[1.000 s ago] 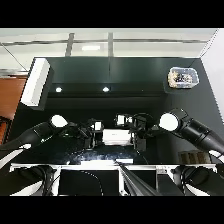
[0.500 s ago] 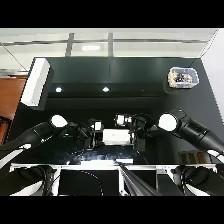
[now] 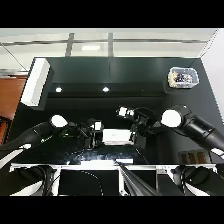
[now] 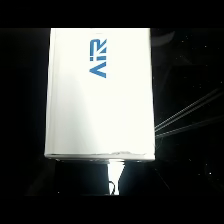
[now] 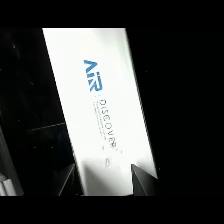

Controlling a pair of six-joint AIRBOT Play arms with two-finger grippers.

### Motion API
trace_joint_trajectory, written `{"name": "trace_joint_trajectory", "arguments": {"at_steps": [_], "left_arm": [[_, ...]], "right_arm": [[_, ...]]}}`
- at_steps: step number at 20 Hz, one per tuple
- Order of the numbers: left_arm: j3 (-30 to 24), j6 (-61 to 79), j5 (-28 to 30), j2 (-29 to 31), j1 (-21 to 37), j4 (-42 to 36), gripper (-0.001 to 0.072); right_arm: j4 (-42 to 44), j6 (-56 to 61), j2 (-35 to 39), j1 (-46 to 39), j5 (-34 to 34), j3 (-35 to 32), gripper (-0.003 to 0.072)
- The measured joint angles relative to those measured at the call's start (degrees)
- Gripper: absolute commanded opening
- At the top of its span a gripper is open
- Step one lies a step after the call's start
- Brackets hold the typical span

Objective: Fold the box and place the chain.

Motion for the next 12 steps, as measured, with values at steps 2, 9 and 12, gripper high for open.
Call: {"name": "trace_joint_trajectory", "arguments": {"at_steps": [2, 9, 12], "left_arm": [[0.0, 0.0, 0.0, 0.0, 0.0, 0.0, 0.0464], [0.0, 0.0, 0.0, 0.0, 0.0, 0.0, 0.0464], [0.0, 0.0, 0.0, 0.0, 0.0, 0.0, 0.0464]], "right_arm": [[0.4, 5.7, 0.7, -1.9, 2.8, 0.6, 0.0050], [19.8, 16.8, 0.0, -4.8, -2.3, -6.4, 0.0001], [26.9, 17.8, -3.4, -5.0, -5.8, -7.9, 0.0002]]}}
